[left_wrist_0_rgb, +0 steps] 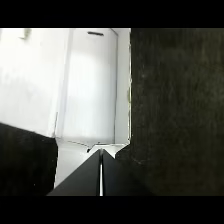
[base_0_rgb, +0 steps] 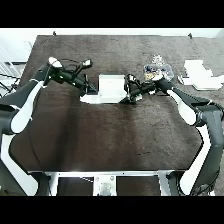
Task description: Fold the box and place the chain.
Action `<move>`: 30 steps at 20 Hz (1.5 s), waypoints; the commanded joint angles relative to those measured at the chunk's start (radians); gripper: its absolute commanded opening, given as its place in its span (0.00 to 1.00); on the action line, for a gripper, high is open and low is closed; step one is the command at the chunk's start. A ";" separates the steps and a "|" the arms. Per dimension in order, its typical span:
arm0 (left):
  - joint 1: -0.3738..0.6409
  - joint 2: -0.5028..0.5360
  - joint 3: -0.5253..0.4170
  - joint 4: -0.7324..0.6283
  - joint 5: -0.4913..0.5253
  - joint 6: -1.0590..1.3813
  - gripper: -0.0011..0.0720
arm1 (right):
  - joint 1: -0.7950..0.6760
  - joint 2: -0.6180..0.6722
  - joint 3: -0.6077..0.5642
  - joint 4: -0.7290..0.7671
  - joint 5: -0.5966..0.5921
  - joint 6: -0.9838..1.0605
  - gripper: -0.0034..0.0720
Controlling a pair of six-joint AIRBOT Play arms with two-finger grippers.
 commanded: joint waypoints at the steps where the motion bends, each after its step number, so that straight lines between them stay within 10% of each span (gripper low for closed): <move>1: 0.032 0.074 0.000 0.031 0.021 -0.346 0.03 | 0.000 0.000 0.000 0.000 0.001 0.000 0.82; 10: 0.229 0.177 -0.145 0.127 0.015 -0.942 0.03 | 0.000 0.000 0.000 0.000 0.001 0.000 0.82; 30: 0.205 0.171 -0.452 -0.066 0.304 -0.971 0.04 | 0.000 0.000 0.000 0.000 0.001 0.000 0.82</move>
